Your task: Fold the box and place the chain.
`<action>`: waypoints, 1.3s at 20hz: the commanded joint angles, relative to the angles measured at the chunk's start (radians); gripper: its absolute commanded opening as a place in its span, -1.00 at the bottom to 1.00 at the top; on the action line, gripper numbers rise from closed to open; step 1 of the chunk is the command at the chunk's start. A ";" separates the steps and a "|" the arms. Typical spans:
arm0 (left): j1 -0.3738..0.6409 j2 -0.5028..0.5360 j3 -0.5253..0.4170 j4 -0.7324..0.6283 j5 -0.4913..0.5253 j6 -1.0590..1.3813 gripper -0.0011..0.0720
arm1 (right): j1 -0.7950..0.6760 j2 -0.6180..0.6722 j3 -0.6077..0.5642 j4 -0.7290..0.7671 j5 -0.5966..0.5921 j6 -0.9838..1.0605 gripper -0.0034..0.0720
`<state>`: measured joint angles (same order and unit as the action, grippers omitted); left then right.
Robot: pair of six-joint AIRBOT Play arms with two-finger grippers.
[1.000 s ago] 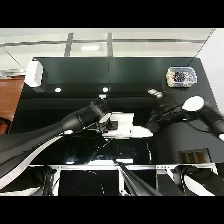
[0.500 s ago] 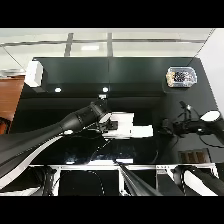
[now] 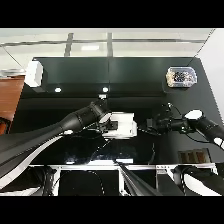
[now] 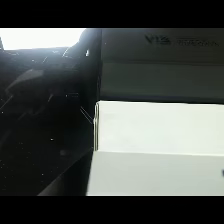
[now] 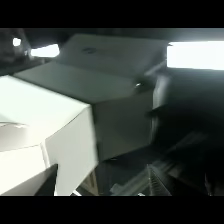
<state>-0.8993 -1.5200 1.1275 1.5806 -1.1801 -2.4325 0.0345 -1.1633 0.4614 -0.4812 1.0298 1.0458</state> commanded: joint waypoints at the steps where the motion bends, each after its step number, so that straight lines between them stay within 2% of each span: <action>1: 0.001 0.000 0.001 0.001 -0.003 0.001 -0.89 | 0.016 -0.003 0.047 0.039 0.085 -0.024 0.72; 2: 0.001 0.000 0.001 0.002 -0.001 0.001 -0.90 | 0.016 -0.003 0.050 0.056 0.092 -0.014 0.70; 4: 0.001 0.000 0.001 0.002 -0.002 0.001 -0.89 | 0.018 -0.003 0.051 0.069 0.096 0.021 0.34; 8: 0.001 0.000 0.001 0.001 -0.003 0.001 -0.89 | 0.085 -0.003 0.070 0.060 0.104 0.058 0.33; 11: 0.001 0.000 0.001 0.001 -0.003 0.001 -0.90 | 0.186 -0.003 0.098 0.052 0.037 0.130 0.33; 13: 0.001 0.000 0.001 0.001 -0.003 0.001 -0.90 | 0.225 -0.003 0.121 -0.023 0.007 0.248 0.33; 16: 0.001 0.000 0.001 0.001 -0.003 0.001 -0.89 | 0.269 -0.003 0.172 -0.225 0.004 0.401 0.33; 21: 0.001 0.000 0.001 0.001 -0.003 0.001 -0.89 | 0.394 -0.003 0.235 -0.399 -0.068 0.599 0.33; 26: 0.001 0.000 0.001 0.001 -0.002 0.001 -0.89 | 0.526 -0.050 0.351 -0.591 -0.058 0.779 0.33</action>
<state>-0.8993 -1.5200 1.1275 1.5814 -1.1835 -2.4317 0.4923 -1.1919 0.7574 -0.9375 0.9764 1.6932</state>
